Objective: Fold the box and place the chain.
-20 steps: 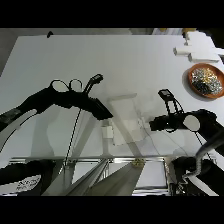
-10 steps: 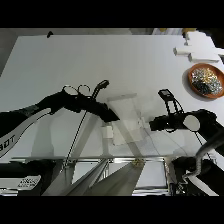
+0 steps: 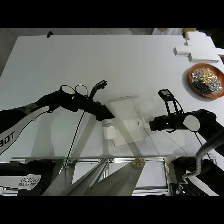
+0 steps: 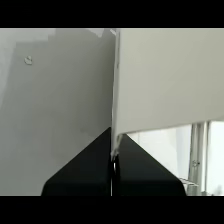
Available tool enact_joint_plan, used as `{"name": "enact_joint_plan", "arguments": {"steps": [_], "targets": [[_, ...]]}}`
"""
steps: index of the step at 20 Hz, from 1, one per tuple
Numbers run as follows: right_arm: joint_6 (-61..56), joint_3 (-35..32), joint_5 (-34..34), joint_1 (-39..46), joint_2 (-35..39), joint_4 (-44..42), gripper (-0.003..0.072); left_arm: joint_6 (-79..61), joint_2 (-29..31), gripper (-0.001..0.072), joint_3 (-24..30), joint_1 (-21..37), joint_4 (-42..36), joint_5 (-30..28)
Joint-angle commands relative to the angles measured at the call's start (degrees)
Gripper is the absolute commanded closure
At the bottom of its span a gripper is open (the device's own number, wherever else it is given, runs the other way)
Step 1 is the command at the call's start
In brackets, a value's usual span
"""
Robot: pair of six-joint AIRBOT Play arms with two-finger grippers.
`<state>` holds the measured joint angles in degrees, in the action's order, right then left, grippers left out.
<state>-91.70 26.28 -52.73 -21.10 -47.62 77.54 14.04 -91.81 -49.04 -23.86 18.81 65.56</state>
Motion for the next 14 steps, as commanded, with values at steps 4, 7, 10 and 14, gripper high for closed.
{"name": "enact_joint_plan", "arguments": {"steps": [4, 7, 10, 14], "targets": [[0.5, 1.2, -1.6, 0.0, 0.2, -1.7, 0.0568, -19.1, 0.0, 0.0702, -0.3, -2.8, 0.1, -3.3], [3.4, 6.1, -7.3, 0.0, 0.2, -1.2, 0.0427, -27.2, 0.1, 0.0702, -1.2, -5.5, 0.1, -5.8], [4.2, 10.0, -11.9, 0.0, 0.4, 1.3, 0.0349, -30.9, 0.6, 0.0702, -1.2, -7.3, 0.0, -11.5], [4.2, 10.3, -12.8, 0.0, 1.6, 5.0, 0.0349, -32.1, 0.6, 0.0701, -1.2, -7.6, 0.1, -15.3]]}}
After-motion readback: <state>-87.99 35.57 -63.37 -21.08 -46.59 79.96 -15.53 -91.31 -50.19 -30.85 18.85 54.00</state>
